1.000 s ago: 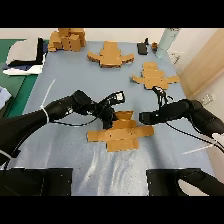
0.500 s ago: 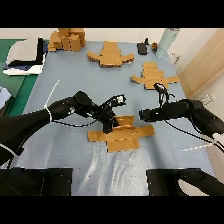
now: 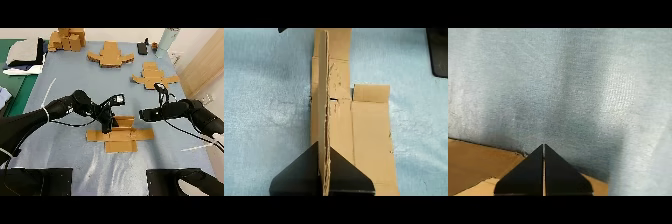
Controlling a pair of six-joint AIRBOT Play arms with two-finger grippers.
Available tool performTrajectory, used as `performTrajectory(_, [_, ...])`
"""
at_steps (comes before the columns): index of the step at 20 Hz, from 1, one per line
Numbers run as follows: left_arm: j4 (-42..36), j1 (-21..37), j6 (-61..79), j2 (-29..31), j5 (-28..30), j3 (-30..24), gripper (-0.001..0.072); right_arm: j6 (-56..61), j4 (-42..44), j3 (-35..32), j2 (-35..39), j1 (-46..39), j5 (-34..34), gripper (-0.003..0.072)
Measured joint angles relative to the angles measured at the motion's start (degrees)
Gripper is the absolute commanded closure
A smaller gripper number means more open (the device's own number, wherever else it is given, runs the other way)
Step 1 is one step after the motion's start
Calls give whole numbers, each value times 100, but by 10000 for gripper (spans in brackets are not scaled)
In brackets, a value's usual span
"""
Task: Fold the box.
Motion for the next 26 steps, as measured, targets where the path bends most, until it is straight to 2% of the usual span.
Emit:
performTrajectory(15, [-68,11,15,-160,-15,2,695,2,-11,0,-17,0,0,679])
performTrajectory(19, [-52,11,13,-160,-9,2,695,0,-28,0,20,28,-286,682])
performTrajectory(23, [-50,11,9,-160,-9,2,695,44,-262,-4,341,553,-922,682])
performTrajectory(26, [-48,11,9,-160,-9,2,695,463,-638,-11,765,1543,-1368,682])
